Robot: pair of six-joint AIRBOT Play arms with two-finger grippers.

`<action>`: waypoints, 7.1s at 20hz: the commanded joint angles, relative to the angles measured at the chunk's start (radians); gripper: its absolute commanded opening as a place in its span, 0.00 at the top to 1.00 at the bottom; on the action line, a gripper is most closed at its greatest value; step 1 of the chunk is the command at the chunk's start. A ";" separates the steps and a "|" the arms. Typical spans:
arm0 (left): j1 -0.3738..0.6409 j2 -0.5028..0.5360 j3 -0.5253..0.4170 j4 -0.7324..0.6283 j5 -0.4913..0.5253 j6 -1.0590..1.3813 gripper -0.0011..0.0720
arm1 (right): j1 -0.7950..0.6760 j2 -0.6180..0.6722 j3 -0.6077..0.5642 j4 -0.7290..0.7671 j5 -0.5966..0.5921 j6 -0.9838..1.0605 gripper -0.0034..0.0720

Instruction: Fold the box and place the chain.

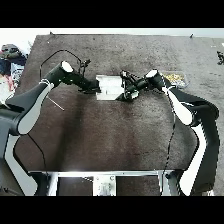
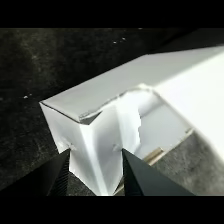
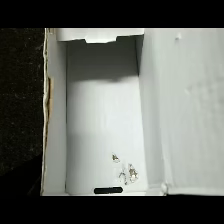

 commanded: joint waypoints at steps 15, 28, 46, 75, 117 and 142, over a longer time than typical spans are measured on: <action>-0.218 -0.167 0.354 0.687 -0.191 -0.661 0.51 | 0.000 0.000 0.000 0.000 0.000 0.000 0.32; -0.223 -0.175 0.352 0.735 -0.219 -0.711 0.92 | 0.000 0.000 0.000 0.000 0.000 0.000 0.32; -0.185 0.048 0.364 0.660 -0.242 -0.203 0.21 | 0.000 0.000 0.000 0.000 0.000 0.000 0.32; 0.243 -0.194 0.089 -0.437 -0.283 1.630 0.00 | -0.001 0.000 0.000 0.000 0.000 0.000 0.32; 0.137 -0.245 0.046 -0.493 -0.188 1.736 0.01 | -0.002 0.000 0.000 0.000 0.000 0.000 0.32; 0.111 -0.255 0.046 -0.488 -0.151 1.722 0.35 | -0.002 0.000 0.000 0.000 0.000 0.000 0.32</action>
